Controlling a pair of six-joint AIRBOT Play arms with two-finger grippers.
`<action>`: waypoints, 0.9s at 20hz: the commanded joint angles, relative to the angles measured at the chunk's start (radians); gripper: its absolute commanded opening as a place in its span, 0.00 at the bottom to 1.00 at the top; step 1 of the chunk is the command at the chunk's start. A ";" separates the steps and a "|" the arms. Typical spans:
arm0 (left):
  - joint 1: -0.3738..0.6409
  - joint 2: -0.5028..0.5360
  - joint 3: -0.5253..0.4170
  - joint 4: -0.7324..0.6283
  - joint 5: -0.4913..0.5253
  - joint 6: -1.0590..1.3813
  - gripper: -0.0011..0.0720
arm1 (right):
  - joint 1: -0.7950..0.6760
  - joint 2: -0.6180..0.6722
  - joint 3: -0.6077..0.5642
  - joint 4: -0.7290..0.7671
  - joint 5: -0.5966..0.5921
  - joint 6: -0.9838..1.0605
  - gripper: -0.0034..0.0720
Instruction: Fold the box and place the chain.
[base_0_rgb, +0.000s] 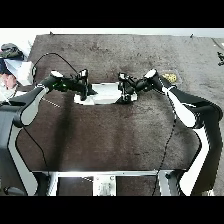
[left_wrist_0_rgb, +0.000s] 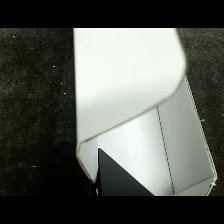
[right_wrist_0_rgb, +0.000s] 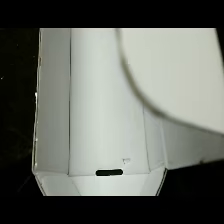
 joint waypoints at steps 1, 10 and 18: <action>0.001 0.000 0.000 0.000 0.000 0.000 0.03 | 0.001 -0.002 0.014 -0.002 0.007 0.011 0.95; 0.001 0.000 0.000 0.000 0.000 0.000 0.03 | 0.009 -0.035 0.021 0.051 -0.012 -0.016 0.92; 0.001 0.000 0.000 0.000 0.000 0.000 0.03 | 0.009 -0.035 0.020 0.043 -0.014 -0.015 0.81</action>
